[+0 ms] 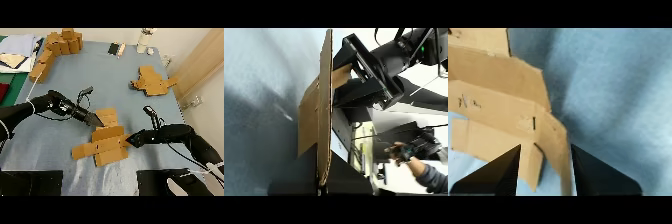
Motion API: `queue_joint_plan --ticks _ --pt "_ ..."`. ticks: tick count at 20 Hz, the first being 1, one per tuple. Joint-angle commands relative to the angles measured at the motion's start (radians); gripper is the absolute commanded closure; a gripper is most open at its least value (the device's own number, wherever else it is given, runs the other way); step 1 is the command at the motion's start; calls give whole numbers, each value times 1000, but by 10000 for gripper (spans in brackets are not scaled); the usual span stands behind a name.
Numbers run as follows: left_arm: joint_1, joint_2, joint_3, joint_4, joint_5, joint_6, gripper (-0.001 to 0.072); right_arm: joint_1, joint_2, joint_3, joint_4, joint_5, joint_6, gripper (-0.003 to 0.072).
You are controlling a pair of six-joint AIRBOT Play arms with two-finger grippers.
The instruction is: Fold the box.
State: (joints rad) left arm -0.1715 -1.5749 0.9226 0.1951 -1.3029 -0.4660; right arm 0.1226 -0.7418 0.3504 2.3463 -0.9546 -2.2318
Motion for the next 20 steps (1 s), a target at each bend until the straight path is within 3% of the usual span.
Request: queue_joint_plan --ticks 1,2,4,5,10,14,17,20 --pt "-34 18 37 15 17 94 697 -29 1 79 -106 50 121 215" --pt "-55 29 37 17 41 115 697 -41 1 121 -147 50 153 265" --pt "-101 38 36 56 80 168 697 -60 1 204 -208 48 208 601" --pt "-124 38 35 80 96 186 697 -65 1 240 -218 48 230 684" --pt "-201 105 14 157 255 304 698 -66 1 283 -211 62 282 684" --pt "-204 224 -75 136 383 433 698 -66 -2 282 -211 63 326 684" --pt "-204 278 -120 37 407 571 697 -66 -7 282 -211 65 351 684" --pt "-205 273 -122 31 444 616 697 -66 -7 282 -211 67 359 684"
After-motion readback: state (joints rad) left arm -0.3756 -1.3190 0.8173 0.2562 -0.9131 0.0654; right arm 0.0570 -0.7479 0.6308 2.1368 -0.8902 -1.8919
